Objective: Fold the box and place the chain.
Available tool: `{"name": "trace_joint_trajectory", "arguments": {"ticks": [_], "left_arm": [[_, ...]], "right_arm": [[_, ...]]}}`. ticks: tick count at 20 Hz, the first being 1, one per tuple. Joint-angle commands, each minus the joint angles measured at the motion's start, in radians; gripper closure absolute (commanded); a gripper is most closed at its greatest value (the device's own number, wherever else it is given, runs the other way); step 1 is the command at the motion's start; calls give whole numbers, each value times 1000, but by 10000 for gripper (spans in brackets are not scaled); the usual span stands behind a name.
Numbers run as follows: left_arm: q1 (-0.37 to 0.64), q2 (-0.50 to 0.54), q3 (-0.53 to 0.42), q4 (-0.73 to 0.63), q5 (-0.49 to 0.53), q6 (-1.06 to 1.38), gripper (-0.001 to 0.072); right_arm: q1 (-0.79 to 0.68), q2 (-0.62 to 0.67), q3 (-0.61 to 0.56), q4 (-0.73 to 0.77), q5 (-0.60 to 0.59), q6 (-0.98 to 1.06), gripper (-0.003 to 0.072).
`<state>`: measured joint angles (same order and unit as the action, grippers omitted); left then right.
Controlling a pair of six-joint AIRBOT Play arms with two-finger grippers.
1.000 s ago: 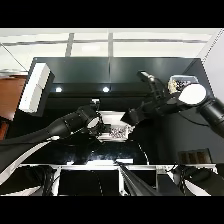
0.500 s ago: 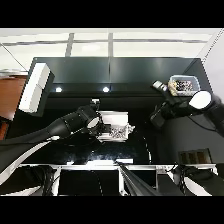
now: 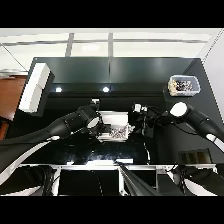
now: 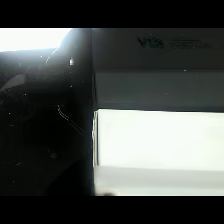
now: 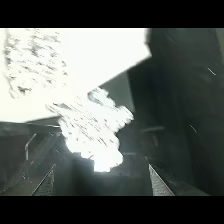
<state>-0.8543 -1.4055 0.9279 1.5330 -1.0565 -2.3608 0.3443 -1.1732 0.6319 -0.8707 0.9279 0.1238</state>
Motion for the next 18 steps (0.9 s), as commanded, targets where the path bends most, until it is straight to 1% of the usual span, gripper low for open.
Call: {"name": "trace_joint_trajectory", "arguments": {"ticks": [1, 8, 10, 15, 18], "left_arm": [[0, 0, 1, 3, 1, 0, 680], [0, 0, 1, 3, 1, 0, 680], [0, 0, 1, 3, 1, 0, 680], [0, 0, 1, 3, 0, 0, 680], [0, 0, 1, 3, 0, 0, 680]], "right_arm": [[59, -44, -4, 51, -23, -116, 25], [117, -52, -4, 42, -104, -117, 34], [124, -61, -4, 21, -106, -116, 113], [148, -72, -5, 20, -150, -116, 113], [148, -72, -5, -26, -159, -84, 114]]}}
